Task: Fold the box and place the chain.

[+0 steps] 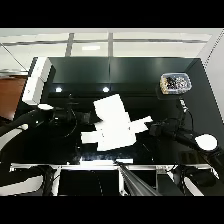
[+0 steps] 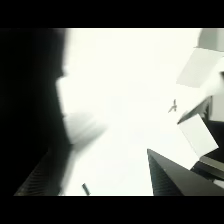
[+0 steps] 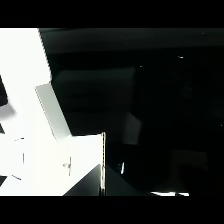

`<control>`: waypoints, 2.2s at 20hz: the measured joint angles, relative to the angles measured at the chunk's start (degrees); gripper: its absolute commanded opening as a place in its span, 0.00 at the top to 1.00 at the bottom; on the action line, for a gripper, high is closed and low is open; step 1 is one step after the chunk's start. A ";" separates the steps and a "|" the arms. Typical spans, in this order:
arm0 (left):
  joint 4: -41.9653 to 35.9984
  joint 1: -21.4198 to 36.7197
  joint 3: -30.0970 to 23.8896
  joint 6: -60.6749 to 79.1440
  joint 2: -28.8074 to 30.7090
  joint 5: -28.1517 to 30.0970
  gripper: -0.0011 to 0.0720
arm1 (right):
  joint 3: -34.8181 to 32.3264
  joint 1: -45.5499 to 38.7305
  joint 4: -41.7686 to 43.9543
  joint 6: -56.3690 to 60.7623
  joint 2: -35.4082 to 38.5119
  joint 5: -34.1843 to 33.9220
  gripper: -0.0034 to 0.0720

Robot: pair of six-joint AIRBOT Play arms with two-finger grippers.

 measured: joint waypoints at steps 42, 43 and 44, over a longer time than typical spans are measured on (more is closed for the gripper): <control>12.72 -3.43 13.00 12.66 -9.55 -12.37 0.94 | 1.73 -2.16 -4.44 0.04 0.00 6.34 0.15; 12.74 -3.43 13.42 12.61 -9.53 -12.81 0.95 | 2.62 -3.39 -5.51 0.04 0.00 7.54 0.16; 12.81 -3.43 13.88 12.59 -9.51 -13.22 0.95 | 3.74 -4.98 -7.04 0.02 0.00 8.98 0.16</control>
